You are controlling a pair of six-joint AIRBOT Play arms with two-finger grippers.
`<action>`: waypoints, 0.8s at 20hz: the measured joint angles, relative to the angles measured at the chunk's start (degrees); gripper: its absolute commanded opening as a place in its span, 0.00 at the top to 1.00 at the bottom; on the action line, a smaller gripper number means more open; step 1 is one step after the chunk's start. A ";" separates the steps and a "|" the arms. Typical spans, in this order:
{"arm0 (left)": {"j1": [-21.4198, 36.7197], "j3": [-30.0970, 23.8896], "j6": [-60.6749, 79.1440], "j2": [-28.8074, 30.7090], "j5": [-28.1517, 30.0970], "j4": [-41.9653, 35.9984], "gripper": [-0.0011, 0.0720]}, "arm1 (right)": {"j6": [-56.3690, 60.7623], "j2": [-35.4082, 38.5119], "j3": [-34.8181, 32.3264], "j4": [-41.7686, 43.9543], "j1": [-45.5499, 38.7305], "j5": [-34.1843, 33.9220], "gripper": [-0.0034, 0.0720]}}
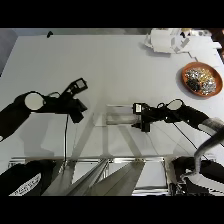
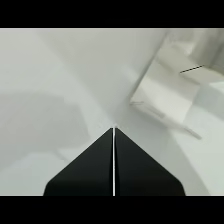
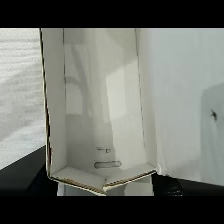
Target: Fold the box and place the chain.
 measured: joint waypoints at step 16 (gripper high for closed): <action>0.13 0.02 -24.06 -18.40 -1.68 -12.24 0.98 | 0.00 0.00 0.00 0.00 0.00 0.00 0.53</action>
